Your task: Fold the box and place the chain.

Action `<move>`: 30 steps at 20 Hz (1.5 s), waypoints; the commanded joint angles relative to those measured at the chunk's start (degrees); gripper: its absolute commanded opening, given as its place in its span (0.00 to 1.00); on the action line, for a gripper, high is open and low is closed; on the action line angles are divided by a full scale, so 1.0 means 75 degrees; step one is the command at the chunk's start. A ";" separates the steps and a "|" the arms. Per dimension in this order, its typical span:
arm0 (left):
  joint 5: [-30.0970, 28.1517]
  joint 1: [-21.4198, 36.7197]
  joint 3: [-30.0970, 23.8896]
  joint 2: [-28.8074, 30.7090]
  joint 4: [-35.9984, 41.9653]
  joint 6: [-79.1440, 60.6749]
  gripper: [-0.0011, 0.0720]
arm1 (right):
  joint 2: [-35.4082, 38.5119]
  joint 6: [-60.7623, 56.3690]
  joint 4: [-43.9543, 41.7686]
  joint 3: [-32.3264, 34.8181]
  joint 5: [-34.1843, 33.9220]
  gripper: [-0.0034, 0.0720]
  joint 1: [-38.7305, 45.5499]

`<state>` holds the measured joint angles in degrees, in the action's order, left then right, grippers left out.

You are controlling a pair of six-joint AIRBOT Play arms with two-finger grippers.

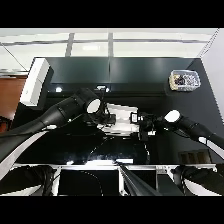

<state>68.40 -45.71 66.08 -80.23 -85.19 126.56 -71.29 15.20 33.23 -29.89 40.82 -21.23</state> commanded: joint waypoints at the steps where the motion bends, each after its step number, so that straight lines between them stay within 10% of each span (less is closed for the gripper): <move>1: 0.0085 0.0090 0.0003 0.0157 0.0017 -0.0050 0.76 | 0.0000 0.0003 0.0003 0.0000 0.0012 0.63 0.0003; 17: 0.1224 0.2133 -0.0160 0.2177 -0.0376 -0.1778 0.74 | 0.0000 0.0003 0.0003 0.0000 0.0009 0.63 0.0003; 18: 0.1247 0.2419 -0.0262 0.2358 -0.0338 -0.1877 0.63 | 0.0000 0.0003 0.0003 0.0000 0.0009 0.63 0.0003; 20: 0.1131 0.2926 -0.0609 0.2707 -0.0277 -0.1929 0.06 | 0.0000 0.0003 0.0003 0.0000 0.0009 0.63 0.0003; 30: -0.1836 0.4998 -0.4479 0.3156 0.4077 -0.3643 0.06 | 0.0000 0.0003 0.0003 0.0000 0.0012 0.63 0.0003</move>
